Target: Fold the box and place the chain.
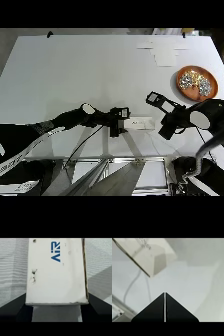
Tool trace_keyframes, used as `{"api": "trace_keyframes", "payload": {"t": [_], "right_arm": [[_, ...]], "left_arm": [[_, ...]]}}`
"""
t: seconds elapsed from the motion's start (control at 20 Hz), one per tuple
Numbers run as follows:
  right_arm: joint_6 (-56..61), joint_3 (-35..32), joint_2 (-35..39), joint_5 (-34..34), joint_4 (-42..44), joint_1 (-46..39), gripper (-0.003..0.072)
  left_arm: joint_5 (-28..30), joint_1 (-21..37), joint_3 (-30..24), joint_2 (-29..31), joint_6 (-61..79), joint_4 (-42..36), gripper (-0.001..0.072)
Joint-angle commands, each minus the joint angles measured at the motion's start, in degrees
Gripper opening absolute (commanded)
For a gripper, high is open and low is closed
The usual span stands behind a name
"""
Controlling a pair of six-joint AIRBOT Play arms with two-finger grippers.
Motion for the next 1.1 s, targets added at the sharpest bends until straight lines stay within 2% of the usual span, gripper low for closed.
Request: {"api": "trace_keyframes", "payload": {"t": [0.0, 0.15, 0.3, 0.4, 0.6, 0.75, 1.05], "right_arm": [[11.2, -0.3, 1.5, 9.0, -4.9, 0.0, 0.0014], [13.7, -0.7, 2.5, 13.5, -9.5, -4.3, 0.0012], [8.7, -0.7, 3.1, 16.3, -8.9, -19.2, 0.0011], [4.0, -0.7, 3.1, 15.7, -8.2, -30.7, 0.0010], [3.4, -2.6, 2.8, 1.7, 3.0, -46.7, 0.0012], [3.4, -4.9, 1.7, -0.4, 3.9, -51.3, 0.0013], [4.8, -5.2, 1.7, -0.1, 4.4, -51.9, 0.0014]], "left_arm": [[0.0, 0.0, 0.0, 0.0, 0.0, 0.0, 0.0171], [0.0, 0.0, 0.0, 0.0, 0.0, 0.0, 0.0171], [0.0, 0.0, 0.0, 0.0, 0.0, 0.0, 0.0171], [0.0, 0.0, 0.0, 0.0, 0.0, 0.0, 0.0171], [0.1, 0.0, 0.0, 0.0, 0.0, 0.0, 0.0171], [0.0, 0.0, 0.0, 0.0, 0.0, 0.0, 0.0171], [0.0, 0.0, 0.0, 0.0, 0.0, 0.0, 0.0171]]}}
